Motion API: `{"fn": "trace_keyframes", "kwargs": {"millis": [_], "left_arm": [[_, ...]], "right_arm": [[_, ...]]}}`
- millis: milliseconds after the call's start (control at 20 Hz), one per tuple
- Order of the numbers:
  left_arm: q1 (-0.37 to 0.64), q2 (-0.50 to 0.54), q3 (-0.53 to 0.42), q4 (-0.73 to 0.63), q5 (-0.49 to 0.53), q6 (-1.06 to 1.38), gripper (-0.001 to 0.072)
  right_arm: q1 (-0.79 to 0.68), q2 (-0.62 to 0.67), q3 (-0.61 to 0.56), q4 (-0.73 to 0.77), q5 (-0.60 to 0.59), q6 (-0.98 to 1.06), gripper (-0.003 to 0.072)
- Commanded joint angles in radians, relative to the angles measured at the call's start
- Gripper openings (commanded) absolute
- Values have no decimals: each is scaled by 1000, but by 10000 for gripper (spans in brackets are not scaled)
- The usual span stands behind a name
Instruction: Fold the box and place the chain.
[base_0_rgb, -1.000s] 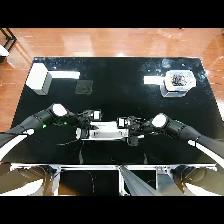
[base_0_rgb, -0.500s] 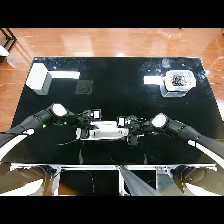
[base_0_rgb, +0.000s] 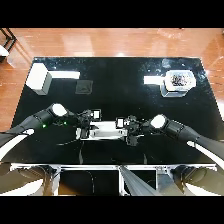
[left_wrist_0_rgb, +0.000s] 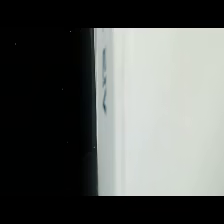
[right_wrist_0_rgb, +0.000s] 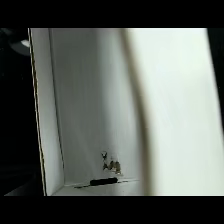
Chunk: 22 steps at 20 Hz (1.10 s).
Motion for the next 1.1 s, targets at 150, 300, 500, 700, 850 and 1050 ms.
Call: {"fn": "trace_keyframes", "kwargs": {"millis": [150, 300, 500, 700, 850, 1050], "left_arm": [[0, 0, 0, 0, 2, -2, 23], [0, 0, 0, 0, 1, -2, 25], [5, 2, 0, 0, 0, -2, 26], [5, 6, 11, 0, 0, -3, 212], [5, 16, 30, 0, 0, -6, 213], [17, 20, 54, 32, -3, -59, 490]], "right_arm": [[2, -1, 1, 1, 0, -3, 476], [2, -1, 1, 1, 0, -3, 476], [2, -1, 1, 1, 0, -3, 475], [2, -1, 1, 1, 0, -3, 467], [2, -1, 1, 0, 0, -3, 467], [2, -1, 1, 0, 0, -3, 295]]}}
